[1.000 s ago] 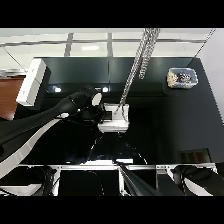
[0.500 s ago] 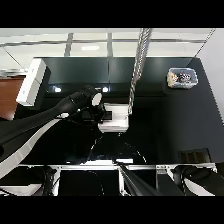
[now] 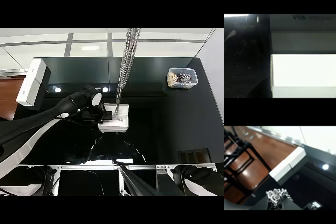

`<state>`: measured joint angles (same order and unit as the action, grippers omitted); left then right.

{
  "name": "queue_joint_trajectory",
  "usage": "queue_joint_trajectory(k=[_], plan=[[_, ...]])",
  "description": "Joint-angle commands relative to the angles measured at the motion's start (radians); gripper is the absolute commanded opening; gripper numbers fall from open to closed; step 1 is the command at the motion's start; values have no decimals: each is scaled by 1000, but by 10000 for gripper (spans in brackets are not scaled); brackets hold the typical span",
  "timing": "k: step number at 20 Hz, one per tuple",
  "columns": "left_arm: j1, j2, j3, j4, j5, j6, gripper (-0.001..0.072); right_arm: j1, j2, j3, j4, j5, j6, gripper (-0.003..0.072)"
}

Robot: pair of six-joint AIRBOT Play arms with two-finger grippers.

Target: Fold the box and place the chain.

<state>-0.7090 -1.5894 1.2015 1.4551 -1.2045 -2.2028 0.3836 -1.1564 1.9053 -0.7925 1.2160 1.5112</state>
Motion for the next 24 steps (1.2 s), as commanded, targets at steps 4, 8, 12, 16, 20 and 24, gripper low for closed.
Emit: queue_joint_trajectory(k=[4, 8, 12, 16, 20, 24], plan=[[1, 0, 1, 2, 0, 0, 26, 2, -2, -19, -50, 93, 16, 11], [1, 0, 1, 2, 1, 0, 26, 21, -1, -171, -57, 177, 27, 12], [1, 0, 1, 2, 2, 0, 27, 64, -1, -348, -63, 105, 26, 11], [1, 0, 1, 2, 0, 0, 26, 67, -1, -500, -97, 77, 27, 12], [1, 0, 1, 3, 0, 0, 26, 68, -2, -676, -102, -13, 31, 13], [1, 0, 1, 2, 1, 0, 26, 68, -2, -846, -96, -177, 41, 14]])
